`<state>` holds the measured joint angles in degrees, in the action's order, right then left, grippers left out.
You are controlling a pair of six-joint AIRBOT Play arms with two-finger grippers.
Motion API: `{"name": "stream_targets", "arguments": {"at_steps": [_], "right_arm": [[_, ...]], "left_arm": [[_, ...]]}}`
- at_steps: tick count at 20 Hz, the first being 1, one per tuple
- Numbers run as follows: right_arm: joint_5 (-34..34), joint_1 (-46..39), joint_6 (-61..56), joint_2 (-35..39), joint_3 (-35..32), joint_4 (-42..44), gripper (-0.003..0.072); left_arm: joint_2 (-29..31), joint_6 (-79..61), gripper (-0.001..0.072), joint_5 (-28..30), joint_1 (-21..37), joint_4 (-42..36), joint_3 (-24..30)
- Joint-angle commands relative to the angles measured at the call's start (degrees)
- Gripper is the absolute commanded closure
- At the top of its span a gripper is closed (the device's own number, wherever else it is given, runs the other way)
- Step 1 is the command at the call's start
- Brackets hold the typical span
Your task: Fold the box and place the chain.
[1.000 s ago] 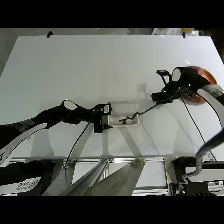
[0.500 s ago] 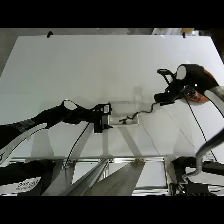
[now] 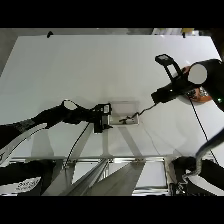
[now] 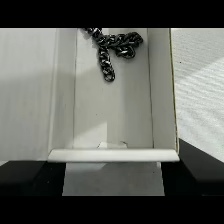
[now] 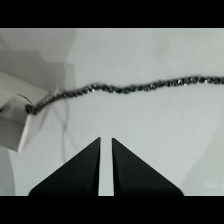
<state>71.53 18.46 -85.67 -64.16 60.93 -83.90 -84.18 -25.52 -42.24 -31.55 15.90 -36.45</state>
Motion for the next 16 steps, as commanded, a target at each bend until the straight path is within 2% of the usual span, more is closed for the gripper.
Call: {"name": "stream_targets", "arguments": {"at_steps": [1,2,5,9,16], "right_arm": [[-6.0,0.9,-5.6,0.6,-0.1,-4.6,0.0572],[-6.9,0.8,-8.0,0.2,-0.1,-7.1,0.0563],[-6.6,-2.2,-10.4,-3.1,-0.2,-8.0,0.0380],[-5.3,-5.1,-10.4,-9.1,-0.2,-8.0,0.0380],[-7.9,-5.7,-10.4,-18.4,-0.2,-8.0,0.0381]], "left_arm": [[0.0,0.0,0.0560,0.0,0.0,0.0,0.0],[0.0,0.0,0.0560,0.0,0.0,0.0,0.0],[0.0,0.0,0.0560,0.0,0.0,0.0,0.0],[0.0,0.0,0.0560,0.0,0.0,0.0,0.0],[0.0,0.0,0.0560,0.0,0.0,0.0,0.0]]}}
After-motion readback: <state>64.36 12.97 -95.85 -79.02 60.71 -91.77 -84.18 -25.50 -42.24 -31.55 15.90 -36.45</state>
